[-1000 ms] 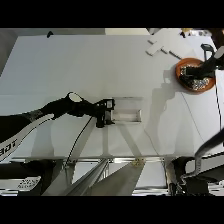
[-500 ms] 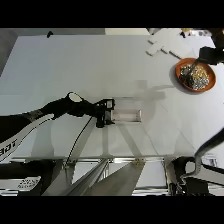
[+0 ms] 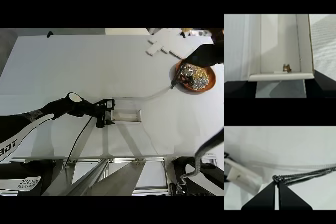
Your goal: Fold the box and place the chain.
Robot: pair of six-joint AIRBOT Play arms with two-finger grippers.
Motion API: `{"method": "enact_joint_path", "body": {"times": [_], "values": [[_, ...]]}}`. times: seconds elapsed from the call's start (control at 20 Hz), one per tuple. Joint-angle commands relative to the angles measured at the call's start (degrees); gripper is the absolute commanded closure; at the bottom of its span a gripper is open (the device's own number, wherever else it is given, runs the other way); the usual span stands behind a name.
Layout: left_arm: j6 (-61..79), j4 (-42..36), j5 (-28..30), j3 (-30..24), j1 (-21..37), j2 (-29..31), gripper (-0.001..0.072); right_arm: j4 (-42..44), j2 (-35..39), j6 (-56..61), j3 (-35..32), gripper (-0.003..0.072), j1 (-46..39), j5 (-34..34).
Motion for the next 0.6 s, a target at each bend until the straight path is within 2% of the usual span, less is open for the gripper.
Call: {"method": "enact_joint_path", "body": {"times": [0.0, 0.3, 0.55], "values": [[0.0, 0.0, 0.0, 0.0, 0.0, 0.0, 0.0677, 0.4, 3.5, -0.2, 0.0, 0.0670, 5.1, 4.0], [0.0, 0.0, 0.0, 0.0, 0.0, 0.0, 0.0677, 0.3, 7.6, -0.1, 0.0, 0.0669, 9.2, 5.7], [0.0, 0.0, 0.0, 0.0, 0.0, 0.0, 0.0677, 0.4, 8.0, -0.1, 0.0, 0.0669, 15.3, 6.7]]}}
